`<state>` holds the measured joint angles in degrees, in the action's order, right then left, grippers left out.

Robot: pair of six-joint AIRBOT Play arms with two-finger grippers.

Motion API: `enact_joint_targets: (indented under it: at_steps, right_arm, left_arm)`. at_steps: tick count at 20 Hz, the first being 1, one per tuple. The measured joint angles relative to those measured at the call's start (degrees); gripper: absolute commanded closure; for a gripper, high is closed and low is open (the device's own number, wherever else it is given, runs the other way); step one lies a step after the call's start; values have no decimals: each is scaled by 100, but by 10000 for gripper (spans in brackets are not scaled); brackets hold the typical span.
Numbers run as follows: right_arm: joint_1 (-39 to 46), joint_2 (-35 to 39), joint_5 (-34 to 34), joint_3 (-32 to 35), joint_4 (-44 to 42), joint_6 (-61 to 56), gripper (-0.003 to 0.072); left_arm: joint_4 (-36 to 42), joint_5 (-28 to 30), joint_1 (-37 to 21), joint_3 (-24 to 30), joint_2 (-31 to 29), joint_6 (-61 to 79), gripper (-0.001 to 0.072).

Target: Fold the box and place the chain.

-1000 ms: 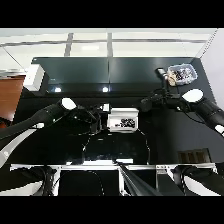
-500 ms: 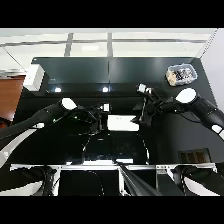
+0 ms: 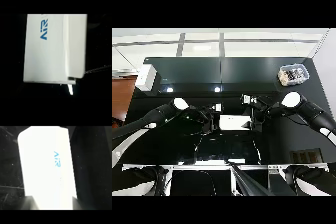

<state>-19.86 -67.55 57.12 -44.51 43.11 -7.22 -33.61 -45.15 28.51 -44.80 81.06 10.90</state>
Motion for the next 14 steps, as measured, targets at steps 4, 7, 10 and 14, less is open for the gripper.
enact_joint_targets:
  at_steps: [4, 7, 10, 14]
  right_arm:
    - [-9, 24, -28, 0, 81, -68, 458]
    - [-9, 42, -52, 4, 103, -234, 461]
    - [-9, 57, -96, 4, 127, -374, 558]
    - [-9, 107, -98, 4, 144, -472, 558]
  left_arm:
    - [2, 2, 0, 0, 0, -4, 249]
    - [2, 0, 0, 0, 0, 2, 249]
    - [-2, 0, 0, 0, 0, 11, 250]
    - [-2, 0, 0, 0, 0, 11, 249]
